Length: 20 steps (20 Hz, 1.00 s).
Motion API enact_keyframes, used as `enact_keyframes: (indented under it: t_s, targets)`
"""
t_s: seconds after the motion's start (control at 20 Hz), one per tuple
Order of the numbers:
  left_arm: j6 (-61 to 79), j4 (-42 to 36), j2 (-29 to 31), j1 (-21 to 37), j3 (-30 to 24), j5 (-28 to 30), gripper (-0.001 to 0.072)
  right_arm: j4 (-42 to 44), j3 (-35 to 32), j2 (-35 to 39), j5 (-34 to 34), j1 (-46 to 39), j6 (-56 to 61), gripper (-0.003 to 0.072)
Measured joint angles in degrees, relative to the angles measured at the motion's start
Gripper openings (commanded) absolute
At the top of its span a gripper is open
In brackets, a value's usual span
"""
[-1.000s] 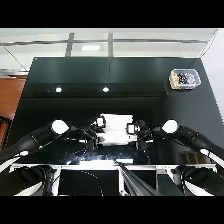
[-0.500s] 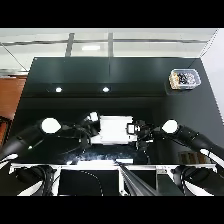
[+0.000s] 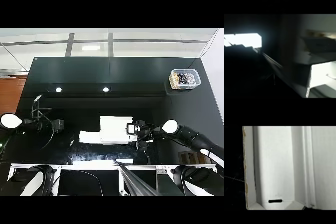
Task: Fold the box and place the chain.
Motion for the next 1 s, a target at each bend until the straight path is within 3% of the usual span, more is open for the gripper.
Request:
enact_keyframes:
  t_s: [0.1, 0.25, 0.6, 0.7, 0.8, 0.85, 1.0]
  targets:
    - [1.0, -5.3, -3.3, 3.6, -1.9, -3.5, 0.0027, 0.0, 0.0, 0.0, 0.0, 0.0, 0.0, 0.0480]
    - [3.6, -11.0, -9.2, 3.5, -3.3, -6.1, 0.0027, 0.0, 0.0, 0.0, 0.0, 0.0, 0.0, 0.0480]
    - [14.7, -25.8, -20.1, -9.2, -3.7, -2.0, 0.0033, 0.0, 0.0, 0.0, 0.0, 0.0, 0.0, 0.0480]
    - [18.2, -28.6, -21.3, -11.7, -3.0, -1.7, 0.0200, 0.0, 0.0, 0.0, 0.0, 0.0, 0.0, 0.0480]
    - [20.7, -30.3, -22.0, -13.2, -1.9, -2.3, 0.0584, 0.0, 0.0, 0.0, 0.0, 0.0, 0.0, 0.0480]
    - [21.7, -30.9, -22.1, -13.6, -1.3, -2.7, 0.0700, 0.0, 0.0, 0.0, 0.0, 0.0, 0.0, 0.0480]
    - [23.9, -31.6, -22.5, -14.4, 1.0, -6.0, 0.0706, 0.0, 0.0, 0.0, 0.0, 0.0, 0.0, 0.0480]
